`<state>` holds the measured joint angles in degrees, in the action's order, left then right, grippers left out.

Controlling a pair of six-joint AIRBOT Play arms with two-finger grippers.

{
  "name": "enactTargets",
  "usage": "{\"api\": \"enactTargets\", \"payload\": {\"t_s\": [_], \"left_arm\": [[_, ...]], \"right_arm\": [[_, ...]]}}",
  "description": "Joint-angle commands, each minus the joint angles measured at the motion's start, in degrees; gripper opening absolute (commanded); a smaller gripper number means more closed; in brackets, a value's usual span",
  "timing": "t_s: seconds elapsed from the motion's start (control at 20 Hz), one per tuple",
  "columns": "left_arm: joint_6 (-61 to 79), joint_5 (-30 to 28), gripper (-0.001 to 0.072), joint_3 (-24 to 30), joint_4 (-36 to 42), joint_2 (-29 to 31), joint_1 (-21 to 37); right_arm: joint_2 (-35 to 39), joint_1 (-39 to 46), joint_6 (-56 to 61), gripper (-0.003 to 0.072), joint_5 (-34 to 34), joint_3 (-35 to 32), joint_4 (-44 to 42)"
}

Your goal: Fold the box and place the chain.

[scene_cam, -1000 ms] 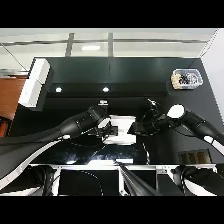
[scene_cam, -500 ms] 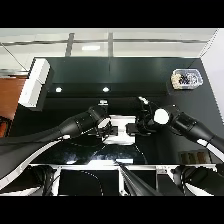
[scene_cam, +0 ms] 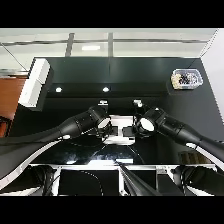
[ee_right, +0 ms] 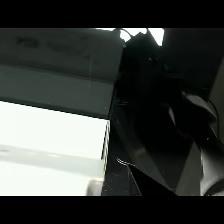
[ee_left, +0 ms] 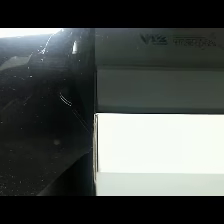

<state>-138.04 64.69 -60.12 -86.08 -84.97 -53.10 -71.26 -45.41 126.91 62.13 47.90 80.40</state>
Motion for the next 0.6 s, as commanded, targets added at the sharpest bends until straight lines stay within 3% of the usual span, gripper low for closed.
{"api": "enactTargets", "payload": {"t_s": [0.0,0.55], "left_arm": [[0.0,-0.1,0.0032,0.0,-0.2,0.0,0.0],[0.0,0.0,0.0032,0.0,-0.2,0.0,0.0]], "right_arm": [[-2.0,-1.1,4.5,0.0334,0.7,0.6,1.7],[-5.3,-1.2,5.6,0.0332,2.0,3.2,1.3]]}}
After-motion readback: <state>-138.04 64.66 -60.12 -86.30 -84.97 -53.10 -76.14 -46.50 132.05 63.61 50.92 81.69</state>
